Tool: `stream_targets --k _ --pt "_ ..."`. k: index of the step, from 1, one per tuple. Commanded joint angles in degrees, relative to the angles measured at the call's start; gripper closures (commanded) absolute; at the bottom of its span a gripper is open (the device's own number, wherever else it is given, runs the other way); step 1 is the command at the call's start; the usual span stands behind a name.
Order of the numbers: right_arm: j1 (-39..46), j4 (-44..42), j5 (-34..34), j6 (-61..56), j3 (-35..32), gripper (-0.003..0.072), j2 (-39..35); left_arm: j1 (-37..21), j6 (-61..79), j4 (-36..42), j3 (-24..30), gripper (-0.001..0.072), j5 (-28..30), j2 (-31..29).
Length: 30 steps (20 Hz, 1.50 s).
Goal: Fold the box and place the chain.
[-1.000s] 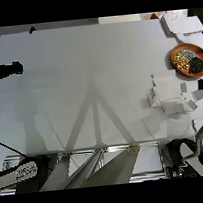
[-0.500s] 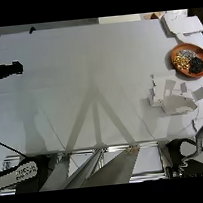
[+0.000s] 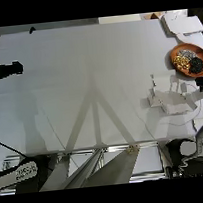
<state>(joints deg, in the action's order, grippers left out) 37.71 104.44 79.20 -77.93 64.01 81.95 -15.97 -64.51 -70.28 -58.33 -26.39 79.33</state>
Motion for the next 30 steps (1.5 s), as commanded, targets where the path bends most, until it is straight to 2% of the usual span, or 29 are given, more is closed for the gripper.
stream_targets --k 1,3,6,12,13,15,18,20,25,30 --pt "1.95 0.22 0.07 0.59 0.13 0.0342 2.6 0.02 0.02 -0.04 0.02 0.0012 0.0 0.02" --pt "4.46 -1.42 -0.61 2.62 0.13 0.0342 3.48 0.04 0.02 -0.02 0.02 0.0012 0.0 0.02" --pt "8.11 -10.43 -1.31 9.01 0.13 0.0343 3.56 0.02 0.02 -0.02 0.02 0.0012 0.0 0.02" --pt "9.79 -12.17 -4.46 10.36 0.13 0.0345 4.87 0.04 0.02 -0.02 0.02 0.0012 0.0 0.02" --pt "9.79 -12.17 -4.9 10.29 0.13 0.0362 5.6 0.02 0.0 -0.02 0.02 0.0012 0.0 0.02" --pt "9.79 -12.2 -3.72 10.38 0.13 0.0454 7.34 0.02 0.02 -0.02 0.02 0.0012 0.0 0.02" --pt "9.79 -12.55 -3.54 13.49 0.13 0.0639 8.22 0.02 0.0 -0.02 0.02 0.0012 0.0 0.02" --pt "9.79 -13.35 -3.04 15.47 0.13 0.0677 7.82 0.02 0.02 -0.02 0.02 0.0012 0.0 0.02" --pt "9.77 -15.8 0.31 19.8 0.11 0.0677 4.9 0.04 0.0 -0.02 0.02 0.0012 0.0 0.02" --pt "9.09 -29.44 -0.44 22.95 -2.49 0.068 -3.39 0.02 0.0 -0.02 0.02 0.0012 0.0 0.02"
